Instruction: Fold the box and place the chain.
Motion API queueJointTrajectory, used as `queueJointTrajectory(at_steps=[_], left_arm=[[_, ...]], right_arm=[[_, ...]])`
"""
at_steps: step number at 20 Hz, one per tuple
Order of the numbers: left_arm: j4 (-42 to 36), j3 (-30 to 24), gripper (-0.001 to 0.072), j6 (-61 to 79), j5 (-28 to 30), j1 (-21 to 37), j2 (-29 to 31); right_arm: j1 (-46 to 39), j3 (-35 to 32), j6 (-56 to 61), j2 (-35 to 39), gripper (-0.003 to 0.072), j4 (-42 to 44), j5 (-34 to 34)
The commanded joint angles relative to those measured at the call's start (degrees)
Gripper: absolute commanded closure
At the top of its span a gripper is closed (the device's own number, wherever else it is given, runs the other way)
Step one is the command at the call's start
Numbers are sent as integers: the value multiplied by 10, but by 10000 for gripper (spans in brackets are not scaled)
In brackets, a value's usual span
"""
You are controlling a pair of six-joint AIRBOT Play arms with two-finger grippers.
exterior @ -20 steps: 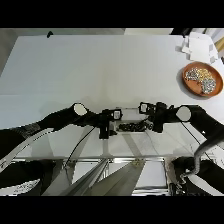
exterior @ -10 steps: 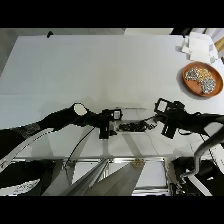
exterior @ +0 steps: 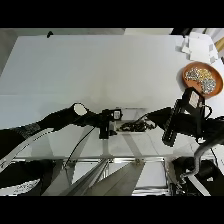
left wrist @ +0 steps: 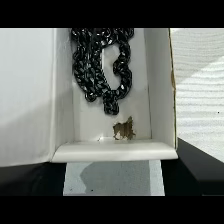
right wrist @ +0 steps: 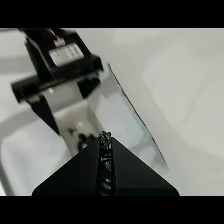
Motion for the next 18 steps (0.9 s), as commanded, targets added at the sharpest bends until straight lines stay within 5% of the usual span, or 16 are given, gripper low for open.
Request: queueJointTrajectory(at_steps=[1, 5, 12, 18], left_arm=[[0, 0, 630, 0, 0, 0, 0], [0, 0, 630, 0, 0, 0, 0], [0, 0, 630, 0, 0, 0, 0], [0, 0, 630, 0, 0, 0, 0]], right_arm=[[0, 5, -1, -18, 668, 84, -1], [27, 5, -45, -91, 668, 134, 3], [135, 5, 5, -261, 667, -55, -2], [135, 5, 54, -329, 665, -83, -60]])
